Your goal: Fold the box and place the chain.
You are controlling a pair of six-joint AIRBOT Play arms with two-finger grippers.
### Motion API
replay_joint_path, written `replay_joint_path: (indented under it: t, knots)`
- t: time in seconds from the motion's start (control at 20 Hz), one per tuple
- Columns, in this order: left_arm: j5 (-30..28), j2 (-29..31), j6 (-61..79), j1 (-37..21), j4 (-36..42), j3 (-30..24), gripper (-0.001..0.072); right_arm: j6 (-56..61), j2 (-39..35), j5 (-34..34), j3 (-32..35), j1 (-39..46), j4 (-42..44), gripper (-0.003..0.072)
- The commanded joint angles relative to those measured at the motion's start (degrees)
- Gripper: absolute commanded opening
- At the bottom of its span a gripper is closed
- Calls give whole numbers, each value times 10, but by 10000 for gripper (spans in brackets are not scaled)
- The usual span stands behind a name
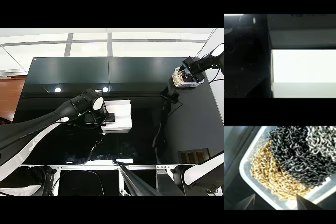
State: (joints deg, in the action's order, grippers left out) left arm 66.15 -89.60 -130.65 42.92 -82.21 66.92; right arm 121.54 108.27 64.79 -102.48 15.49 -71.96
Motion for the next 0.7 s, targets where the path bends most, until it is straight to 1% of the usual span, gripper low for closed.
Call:
replay_joint_path:
  t: [0.0, 0.2, 0.35, 0.4, 0.45, 0.55, 0.65]
  knots:
    - [1, 0, 4, 0, 0, 0, 27, 14, 9, -11, -2, 1, 7, 554]
    - [1, 0, 3, 0, 0, 0, 26, 21, 19, -36, -2, 0, 31, 554]
    - [1, 0, 4, -1, 0, 0, 26, 17, 38, -55, -2, -9, 29, 552]
    - [1, 0, 4, -1, 0, 0, 26, 17, 44, -61, -2, -9, 29, 542]
    - [1, 0, 4, -1, 0, 0, 26, 17, 49, -65, -2, -9, 29, 481]
    - [0, 0, 4, -1, 0, 0, 27, 14, 52, -78, -2, -8, 28, 481]
    - [0, 0, 4, -1, 0, 0, 27, 5, 52, -81, -2, -7, 25, 460]
